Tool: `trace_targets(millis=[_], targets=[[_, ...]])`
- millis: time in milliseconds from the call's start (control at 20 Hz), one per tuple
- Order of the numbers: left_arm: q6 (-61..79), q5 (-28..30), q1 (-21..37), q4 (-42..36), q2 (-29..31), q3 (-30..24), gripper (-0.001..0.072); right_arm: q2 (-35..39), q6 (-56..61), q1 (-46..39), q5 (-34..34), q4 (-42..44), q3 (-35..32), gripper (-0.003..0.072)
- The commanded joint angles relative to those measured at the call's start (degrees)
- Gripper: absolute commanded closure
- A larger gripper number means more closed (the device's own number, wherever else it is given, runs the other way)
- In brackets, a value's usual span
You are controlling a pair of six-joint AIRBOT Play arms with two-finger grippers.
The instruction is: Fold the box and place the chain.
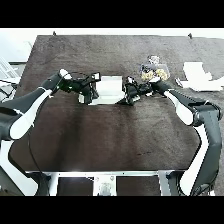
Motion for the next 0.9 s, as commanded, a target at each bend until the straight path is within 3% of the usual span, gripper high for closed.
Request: trace_targets(millis=[0,450,500,550,700,750,800,850], targets=[[1.99,0.57,-0.04,-3.61,-0.17,-0.02,0.0571,-0.02,0.02,0.07,0.02,0.02,-0.02,0.0096],[2.43,1.05,-0.04,-5.53,-2.19,-0.02,0.0552,-0.02,0.02,0.07,0.02,0.02,-0.02,0.0096],[2.40,1.11,-0.04,-5.88,-2.19,-0.02,0.0392,-0.02,0.02,0.07,0.02,0.02,-0.02,0.0096],[2.38,1.11,-0.04,-6.23,-2.19,-0.02,0.0341,-0.02,0.02,0.07,0.02,0.02,-0.02,0.0096],[2.43,1.03,-0.04,-6.60,-2.19,-0.02,0.0344,-0.02,0.02,0.07,0.02,0.02,-0.02,0.0096],[2.43,1.01,-0.02,-6.60,-2.19,-0.02,0.0300,-0.02,0.02,0.07,0.02,0.02,-0.02,0.0096],[2.38,0.96,-0.04,-6.67,-2.19,-0.02,0.0125,-0.02,0.02,0.07,0.02,0.02,-0.02,0.0096],[2.34,0.98,-0.02,-7.06,-2.19,-0.02,0.0108,-0.02,0.02,0.07,0.02,0.02,-0.02,0.0096]])
